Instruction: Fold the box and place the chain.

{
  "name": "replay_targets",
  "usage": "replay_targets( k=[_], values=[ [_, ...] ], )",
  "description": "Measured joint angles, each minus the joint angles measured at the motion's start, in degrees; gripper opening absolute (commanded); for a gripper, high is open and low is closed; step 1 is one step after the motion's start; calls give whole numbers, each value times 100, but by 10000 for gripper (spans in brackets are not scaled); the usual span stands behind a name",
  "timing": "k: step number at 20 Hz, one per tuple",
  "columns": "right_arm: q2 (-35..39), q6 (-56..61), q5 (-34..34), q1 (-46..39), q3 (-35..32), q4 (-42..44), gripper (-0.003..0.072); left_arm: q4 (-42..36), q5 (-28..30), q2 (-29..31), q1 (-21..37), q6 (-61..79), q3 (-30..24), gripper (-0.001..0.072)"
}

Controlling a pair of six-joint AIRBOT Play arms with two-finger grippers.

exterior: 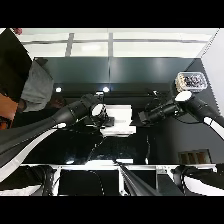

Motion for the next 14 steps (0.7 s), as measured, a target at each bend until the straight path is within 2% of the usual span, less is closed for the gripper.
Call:
replay_targets(
  k=[7, 14],
  values=[
    [0, 1558, -605, 839, 492, -929, 481, 2, 0, 0, 0, -4, 0, 29],
    [-13, 3560, -1047, 1801, 957, -2557, 480, 4, 15, 0, 0, -2, 0, 29]
  ],
)
